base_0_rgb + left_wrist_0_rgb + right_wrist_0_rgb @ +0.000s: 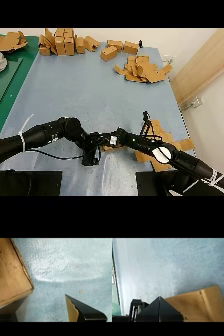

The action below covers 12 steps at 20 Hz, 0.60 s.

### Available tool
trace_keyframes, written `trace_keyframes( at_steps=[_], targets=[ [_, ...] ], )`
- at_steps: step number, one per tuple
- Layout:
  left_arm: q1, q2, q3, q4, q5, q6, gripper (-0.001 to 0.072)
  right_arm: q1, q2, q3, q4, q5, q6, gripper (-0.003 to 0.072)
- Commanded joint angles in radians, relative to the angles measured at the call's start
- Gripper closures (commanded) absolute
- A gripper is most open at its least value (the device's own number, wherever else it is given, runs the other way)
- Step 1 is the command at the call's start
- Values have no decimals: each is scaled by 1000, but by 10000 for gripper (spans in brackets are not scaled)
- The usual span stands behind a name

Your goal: Fold the box.

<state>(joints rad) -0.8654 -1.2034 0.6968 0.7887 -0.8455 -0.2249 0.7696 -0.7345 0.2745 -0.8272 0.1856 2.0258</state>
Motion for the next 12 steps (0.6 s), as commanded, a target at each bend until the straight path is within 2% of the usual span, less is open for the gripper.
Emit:
trace_keyframes(
  at_steps=[1, 5, 9, 12],
  targets=[
    [10, 13, 0, 65, 6, -105, 11, -3, 0, 0, -5, 22, -1, 687],
    [76, 40, 1, 110, 102, -195, 10, -3, 0, 0, -14, 43, -3, 687],
    [55, 38, 0, 82, 214, -195, 10, -3, 2, 0, -14, 43, -3, 687],
    [34, 36, 0, 71, 225, -202, 10, -3, 3, 1, -14, 44, -3, 687]
  ],
)
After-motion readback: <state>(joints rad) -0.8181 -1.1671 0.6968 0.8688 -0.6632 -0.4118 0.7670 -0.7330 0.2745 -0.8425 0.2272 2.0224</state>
